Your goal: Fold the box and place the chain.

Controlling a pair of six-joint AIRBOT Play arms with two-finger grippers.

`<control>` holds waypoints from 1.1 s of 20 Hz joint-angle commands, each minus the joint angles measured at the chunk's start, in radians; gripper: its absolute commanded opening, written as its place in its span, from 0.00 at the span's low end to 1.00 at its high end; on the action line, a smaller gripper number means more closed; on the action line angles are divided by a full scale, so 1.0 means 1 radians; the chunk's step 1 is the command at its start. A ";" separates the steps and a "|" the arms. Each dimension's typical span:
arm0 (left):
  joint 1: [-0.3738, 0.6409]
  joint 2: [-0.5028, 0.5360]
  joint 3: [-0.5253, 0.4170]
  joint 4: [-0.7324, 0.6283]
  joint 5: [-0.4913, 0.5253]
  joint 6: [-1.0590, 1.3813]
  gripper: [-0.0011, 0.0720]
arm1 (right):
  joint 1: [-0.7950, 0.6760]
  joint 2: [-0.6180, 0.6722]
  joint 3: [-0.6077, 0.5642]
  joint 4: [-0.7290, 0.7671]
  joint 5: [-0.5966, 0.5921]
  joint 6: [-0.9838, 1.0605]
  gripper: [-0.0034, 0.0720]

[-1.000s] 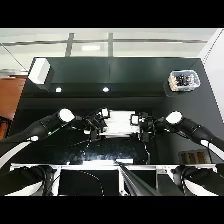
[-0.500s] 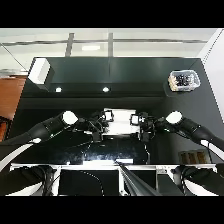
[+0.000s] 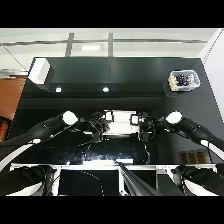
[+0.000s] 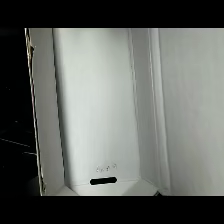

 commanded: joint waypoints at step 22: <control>0.720 0.211 -0.209 0.145 -0.307 -1.218 0.05 | 0.001 0.000 0.000 -0.002 0.000 0.000 0.75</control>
